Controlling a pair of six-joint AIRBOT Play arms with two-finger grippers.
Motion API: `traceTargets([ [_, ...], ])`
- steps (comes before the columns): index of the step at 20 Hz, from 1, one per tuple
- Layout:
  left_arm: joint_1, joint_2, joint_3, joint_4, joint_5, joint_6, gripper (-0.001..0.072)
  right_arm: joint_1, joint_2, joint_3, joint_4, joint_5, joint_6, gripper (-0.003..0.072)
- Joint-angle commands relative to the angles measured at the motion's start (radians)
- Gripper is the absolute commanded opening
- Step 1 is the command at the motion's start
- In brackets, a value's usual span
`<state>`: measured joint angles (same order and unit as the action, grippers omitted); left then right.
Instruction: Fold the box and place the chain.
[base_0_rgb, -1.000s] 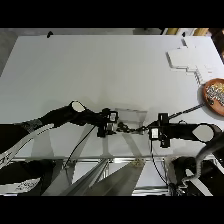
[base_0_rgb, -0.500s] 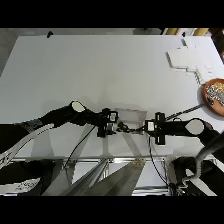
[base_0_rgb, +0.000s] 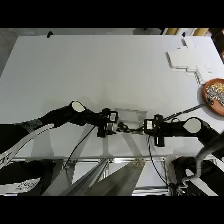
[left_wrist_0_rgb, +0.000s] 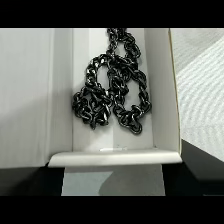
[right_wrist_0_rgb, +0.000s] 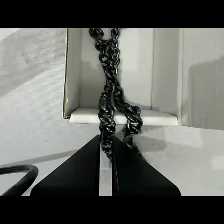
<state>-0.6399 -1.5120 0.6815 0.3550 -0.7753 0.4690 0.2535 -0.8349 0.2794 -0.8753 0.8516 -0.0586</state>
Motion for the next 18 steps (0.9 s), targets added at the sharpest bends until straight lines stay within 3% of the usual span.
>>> traceTargets([
  [1, 0.000, 0.001, 0.001, 0.000, 0.000, 0.000, 0.0402, 0.001, 0.077, 0.001, -0.045, 0.050, 0.036, 0.0016],
  [5, 0.000, 0.001, 0.001, 0.000, 0.000, 0.000, 0.0402, 0.001, 0.334, 0.009, -0.013, 0.146, 0.096, 0.0016],
  [8, 0.000, 0.001, 0.001, 0.000, 0.000, 0.000, 0.0402, 0.001, 0.451, 0.037, 0.252, 0.156, 0.077, 0.0016],
  [10, 0.000, 0.001, 0.001, 0.000, 0.000, 0.000, 0.0402, 0.013, 0.446, 0.039, 0.414, 0.156, 0.050, 0.0016],
  [12, 0.000, 0.001, 0.001, 0.000, 0.000, 0.000, 0.0402, 0.074, 0.401, 0.039, 0.446, 0.087, 0.066, 0.0016],
  [18, 0.000, 0.001, 0.001, 0.000, 0.000, 0.000, 0.0402, 0.274, 0.154, 0.039, 0.447, -0.313, 0.208, 0.0018],
])
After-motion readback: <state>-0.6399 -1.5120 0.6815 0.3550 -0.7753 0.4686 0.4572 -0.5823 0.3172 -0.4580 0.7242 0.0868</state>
